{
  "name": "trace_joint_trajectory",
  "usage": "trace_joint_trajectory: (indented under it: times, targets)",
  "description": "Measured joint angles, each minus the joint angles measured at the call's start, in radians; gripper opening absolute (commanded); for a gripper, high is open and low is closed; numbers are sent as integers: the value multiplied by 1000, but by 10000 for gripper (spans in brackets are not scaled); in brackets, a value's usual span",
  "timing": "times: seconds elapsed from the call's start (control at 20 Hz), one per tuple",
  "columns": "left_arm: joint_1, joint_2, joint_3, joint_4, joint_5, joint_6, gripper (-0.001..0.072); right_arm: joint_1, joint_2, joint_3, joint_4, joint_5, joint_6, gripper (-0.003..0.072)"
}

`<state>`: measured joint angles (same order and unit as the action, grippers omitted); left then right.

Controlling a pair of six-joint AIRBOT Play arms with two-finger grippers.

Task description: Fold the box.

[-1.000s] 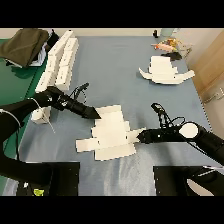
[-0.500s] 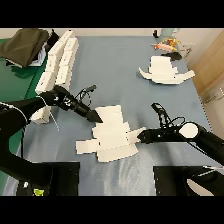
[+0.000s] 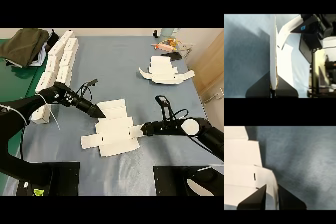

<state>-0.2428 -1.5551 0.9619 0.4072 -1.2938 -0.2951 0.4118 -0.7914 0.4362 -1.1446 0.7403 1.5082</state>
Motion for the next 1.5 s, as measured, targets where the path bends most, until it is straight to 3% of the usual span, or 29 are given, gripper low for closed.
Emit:
trace_joint_trajectory:
  times: [0.2, 0.35, 0.4, 0.45, 0.5, 0.8, 0.95, 1.15, 1.5]
  targets:
    - [-79, 107, -14, 24, 114, 92, 10, 0, 0, 101, -310, 2, 253, 232]
    - [-151, 230, -88, 34, 261, 171, 10, 0, 0, 161, -433, 7, 372, 220]
    - [-177, 277, -124, 29, 316, 203, 10, 0, 0, 176, -442, 10, 396, 165]
    - [-200, 320, -159, 16, 369, 235, 11, 0, 0, 188, -437, 10, 407, 13]
    - [-226, 366, -197, 2, 432, 271, 11, 0, 0, 196, -411, 13, 408, 4]
    - [-315, 518, -346, -27, 661, 391, 12, 25, 0, 186, -221, 158, 276, 5]
    - [-333, 536, -366, -39, 687, 417, 12, 33, -4, 122, -192, 168, 259, 5]
    - [-378, 543, -376, -47, 703, 446, 13, 37, -45, 51, -177, 87, 255, 5]
    - [-418, 544, -380, -50, 739, 475, 12, 39, -104, 25, -160, 27, 256, 5]
